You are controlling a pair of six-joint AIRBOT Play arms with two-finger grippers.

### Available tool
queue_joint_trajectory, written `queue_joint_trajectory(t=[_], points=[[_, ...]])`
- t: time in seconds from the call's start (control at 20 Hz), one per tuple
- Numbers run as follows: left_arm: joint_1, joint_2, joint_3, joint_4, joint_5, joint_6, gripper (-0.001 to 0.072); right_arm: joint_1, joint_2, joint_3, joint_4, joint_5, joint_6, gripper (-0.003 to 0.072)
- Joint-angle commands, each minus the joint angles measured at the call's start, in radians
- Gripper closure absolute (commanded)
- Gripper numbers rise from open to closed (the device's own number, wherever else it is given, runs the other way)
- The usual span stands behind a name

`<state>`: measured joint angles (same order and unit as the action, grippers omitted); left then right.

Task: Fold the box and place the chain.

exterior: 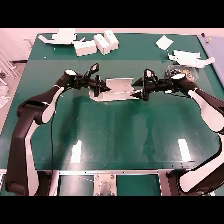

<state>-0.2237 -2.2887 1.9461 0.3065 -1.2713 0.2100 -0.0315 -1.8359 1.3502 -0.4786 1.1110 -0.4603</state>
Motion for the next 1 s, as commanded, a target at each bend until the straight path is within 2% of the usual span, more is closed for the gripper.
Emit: queue_joint_trajectory(t=[0.0, 0.1, 0.95], points=[[0.000, -0.001, 0.000, 0.000, 0.000, 0.000, 0.0678, -0.002, -0.008, 0.008, -0.012, 0.049, 0.007, 0.0088], [0.000, -0.001, 0.000, 0.000, 0.000, 0.000, 0.0679, 0.002, -0.017, 0.008, -0.013, 0.101, 0.008, 0.0088], [0.000, -0.001, 0.000, 0.000, 0.000, 0.000, 0.0679, 0.040, -0.100, 0.057, -0.002, 0.104, 0.005, 0.0089]])
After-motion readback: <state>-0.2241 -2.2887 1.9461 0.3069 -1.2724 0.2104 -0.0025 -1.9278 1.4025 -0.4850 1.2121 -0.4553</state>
